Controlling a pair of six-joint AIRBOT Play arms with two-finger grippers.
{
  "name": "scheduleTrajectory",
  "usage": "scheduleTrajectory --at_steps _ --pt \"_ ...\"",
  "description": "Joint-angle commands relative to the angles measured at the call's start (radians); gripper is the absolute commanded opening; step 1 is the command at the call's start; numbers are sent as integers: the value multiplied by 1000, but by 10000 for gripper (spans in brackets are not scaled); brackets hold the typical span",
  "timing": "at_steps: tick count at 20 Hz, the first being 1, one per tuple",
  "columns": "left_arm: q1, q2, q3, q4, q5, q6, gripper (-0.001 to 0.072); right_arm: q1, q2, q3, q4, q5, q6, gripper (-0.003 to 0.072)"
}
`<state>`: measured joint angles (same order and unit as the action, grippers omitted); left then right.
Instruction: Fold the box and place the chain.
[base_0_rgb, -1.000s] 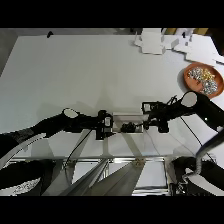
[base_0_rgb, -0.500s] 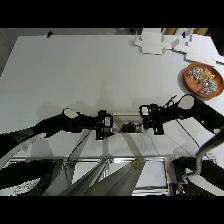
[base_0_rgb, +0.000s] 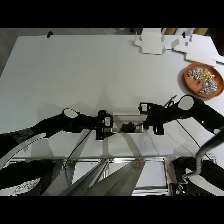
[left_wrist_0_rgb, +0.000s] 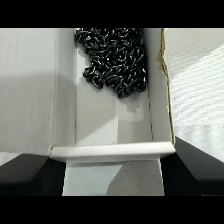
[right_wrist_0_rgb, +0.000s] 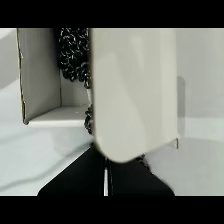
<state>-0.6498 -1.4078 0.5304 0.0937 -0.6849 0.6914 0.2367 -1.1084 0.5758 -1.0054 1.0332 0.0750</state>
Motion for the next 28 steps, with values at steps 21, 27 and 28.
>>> scheduleTrajectory --at_steps 21,27,28 --pt "0 0 0 0 0 0 11 1 -9 -27 6 -88 -32 207" --pt "0 0 0 0 0 0 11 1 -49 -28 79 -83 -58 207" --pt "0 0 0 0 0 0 11 1 -49 -28 87 -79 -58 207"
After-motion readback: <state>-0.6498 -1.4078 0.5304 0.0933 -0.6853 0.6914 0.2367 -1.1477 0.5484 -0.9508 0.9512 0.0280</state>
